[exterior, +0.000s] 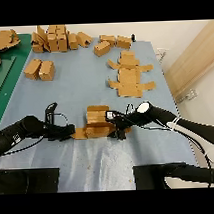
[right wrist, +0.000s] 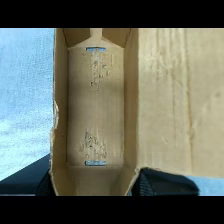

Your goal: Fold the box.

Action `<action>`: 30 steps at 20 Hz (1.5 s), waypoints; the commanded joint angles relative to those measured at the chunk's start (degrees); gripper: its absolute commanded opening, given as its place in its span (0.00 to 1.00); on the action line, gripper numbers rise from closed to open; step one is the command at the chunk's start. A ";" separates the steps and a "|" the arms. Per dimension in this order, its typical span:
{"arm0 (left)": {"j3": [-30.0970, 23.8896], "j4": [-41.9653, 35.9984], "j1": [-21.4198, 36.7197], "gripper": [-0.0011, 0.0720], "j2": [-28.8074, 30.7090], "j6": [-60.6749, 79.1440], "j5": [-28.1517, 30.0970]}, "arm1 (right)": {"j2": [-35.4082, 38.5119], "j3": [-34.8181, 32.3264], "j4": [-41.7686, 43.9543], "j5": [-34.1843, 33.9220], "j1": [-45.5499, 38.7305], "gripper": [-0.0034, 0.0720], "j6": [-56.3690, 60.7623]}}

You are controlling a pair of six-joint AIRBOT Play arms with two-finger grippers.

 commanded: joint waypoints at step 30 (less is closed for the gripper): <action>4.57 -11.52 -3.52 0.03 -0.11 8.07 2.82 | 0.00 0.02 -0.20 -0.02 0.00 0.74 0.02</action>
